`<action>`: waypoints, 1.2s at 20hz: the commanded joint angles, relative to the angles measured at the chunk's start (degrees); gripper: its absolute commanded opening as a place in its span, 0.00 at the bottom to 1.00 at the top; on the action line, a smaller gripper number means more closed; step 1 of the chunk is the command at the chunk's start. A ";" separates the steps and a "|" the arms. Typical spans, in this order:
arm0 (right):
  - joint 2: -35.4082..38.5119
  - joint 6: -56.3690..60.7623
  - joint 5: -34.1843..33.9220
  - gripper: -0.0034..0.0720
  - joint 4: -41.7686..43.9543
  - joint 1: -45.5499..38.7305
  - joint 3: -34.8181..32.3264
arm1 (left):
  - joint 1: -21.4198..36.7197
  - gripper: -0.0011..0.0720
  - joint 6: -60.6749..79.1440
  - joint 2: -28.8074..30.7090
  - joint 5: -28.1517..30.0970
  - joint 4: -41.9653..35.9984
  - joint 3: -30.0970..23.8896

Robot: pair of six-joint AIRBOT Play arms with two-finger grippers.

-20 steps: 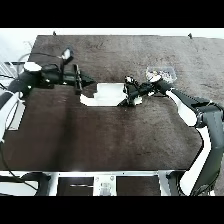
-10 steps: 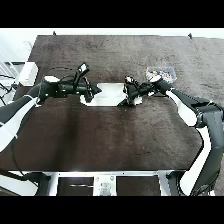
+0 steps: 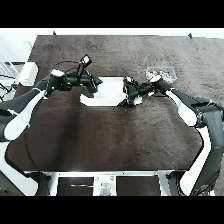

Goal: Fold the box and place the chain.

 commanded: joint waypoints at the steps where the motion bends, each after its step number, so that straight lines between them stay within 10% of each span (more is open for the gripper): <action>1: -0.04 -0.02 0.00 0.82 0.00 0.02 -0.02 | 0.00 0.03 -1.81 -2.71 0.57 1.77 1.75; 15: -0.04 -0.02 0.00 0.82 0.00 0.04 -0.02 | -0.33 0.04 -2.60 -5.33 1.03 2.45 1.88; 22: -0.04 -0.02 -0.02 0.82 0.00 0.04 -0.02 | 1.75 0.05 -2.49 0.48 -11.17 11.10 6.38; 24: -0.04 -0.02 -0.02 0.82 0.00 0.04 -0.02 | 1.75 0.91 -3.39 2.82 -12.55 22.88 6.43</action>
